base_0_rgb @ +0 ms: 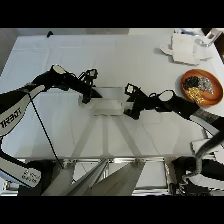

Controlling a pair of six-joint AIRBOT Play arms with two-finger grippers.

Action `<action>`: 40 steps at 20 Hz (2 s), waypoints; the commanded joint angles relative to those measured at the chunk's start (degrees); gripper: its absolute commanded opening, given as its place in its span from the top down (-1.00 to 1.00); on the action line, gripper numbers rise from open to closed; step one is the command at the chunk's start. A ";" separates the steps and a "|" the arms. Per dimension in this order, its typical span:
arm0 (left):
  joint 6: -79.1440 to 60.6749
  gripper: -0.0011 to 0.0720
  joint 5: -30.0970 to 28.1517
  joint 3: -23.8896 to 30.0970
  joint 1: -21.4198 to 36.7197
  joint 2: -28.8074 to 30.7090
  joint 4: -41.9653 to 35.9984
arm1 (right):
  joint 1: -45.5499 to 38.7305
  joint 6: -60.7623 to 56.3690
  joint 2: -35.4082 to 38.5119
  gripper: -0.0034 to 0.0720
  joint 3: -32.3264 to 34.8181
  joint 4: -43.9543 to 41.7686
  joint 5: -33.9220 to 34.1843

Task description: Fold the box and place the chain.

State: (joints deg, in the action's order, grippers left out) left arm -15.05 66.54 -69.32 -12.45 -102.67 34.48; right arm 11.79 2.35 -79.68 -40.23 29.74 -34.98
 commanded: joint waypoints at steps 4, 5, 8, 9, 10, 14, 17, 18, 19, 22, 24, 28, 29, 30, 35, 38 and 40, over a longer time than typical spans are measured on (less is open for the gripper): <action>0.02 0.93 -0.07 0.02 -0.04 0.00 0.00 | 0.04 -2.51 0.02 -0.93 -0.13 0.00 1.25; 0.00 0.93 -0.07 0.02 -0.04 0.00 0.00 | 0.04 -2.45 0.02 -0.93 -0.13 1.03 1.20; 0.02 0.93 -0.07 0.02 -0.04 0.00 0.00 | 0.04 -2.54 0.02 -0.93 -0.13 7.21 1.11; 0.00 0.93 -0.07 0.02 -0.04 0.00 0.00 | 0.04 -2.51 0.02 -0.93 -0.13 7.96 1.14; 0.02 0.93 -0.07 0.02 -0.04 0.00 0.00 | 0.09 -2.49 0.02 -0.93 -0.13 7.93 1.14; 0.00 0.93 -0.07 0.02 -0.04 0.00 0.00 | 2.60 -2.29 0.02 -0.93 -0.13 7.72 1.75; 0.02 0.93 -0.07 0.02 -0.04 0.00 0.00 | 3.23 -2.58 0.02 -0.93 -0.13 5.27 3.30; 0.02 0.93 -0.07 0.02 -0.04 0.00 0.00 | 3.19 -2.58 0.02 -0.93 -0.13 3.65 3.93; 0.00 0.93 -0.07 0.02 -0.04 0.00 0.00 | 3.19 -2.56 0.02 -0.93 -0.13 1.79 4.44; 0.00 0.93 -0.07 0.02 -0.04 0.00 0.00 | 3.19 -2.60 0.02 -0.93 -0.13 -1.18 4.44; 0.02 0.93 -0.07 0.02 -0.04 0.00 0.00 | 3.19 -4.15 0.02 -0.93 -0.13 -1.16 4.46; 0.00 0.93 -0.07 0.02 -0.04 0.00 0.00 | 3.19 -5.16 0.02 -0.93 -0.13 -1.16 5.40; 0.00 0.93 -0.07 0.02 -0.04 0.00 0.00 | 3.17 -5.53 0.02 -0.93 -0.15 -1.14 5.77; 0.00 0.93 -0.07 0.02 -0.04 0.00 0.00 | 2.99 -5.55 0.02 -0.93 -0.37 -1.09 5.38; 0.00 0.93 -0.07 0.02 -0.04 0.00 -0.07 | 1.99 -8.66 0.00 -0.93 -2.86 2.62 2.64; 0.00 0.93 -0.07 0.02 -0.04 0.00 -0.11 | 1.44 -13.53 -0.46 -0.93 -3.76 8.00 2.27; 0.00 0.93 -0.07 0.02 -0.04 0.00 -0.13 | 0.94 -13.97 -1.31 -0.93 -4.81 9.14 -0.13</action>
State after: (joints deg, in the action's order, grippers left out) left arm -15.03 66.46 -69.32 -12.47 -102.67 34.37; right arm 13.30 -8.97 -80.27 -43.86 35.46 -32.91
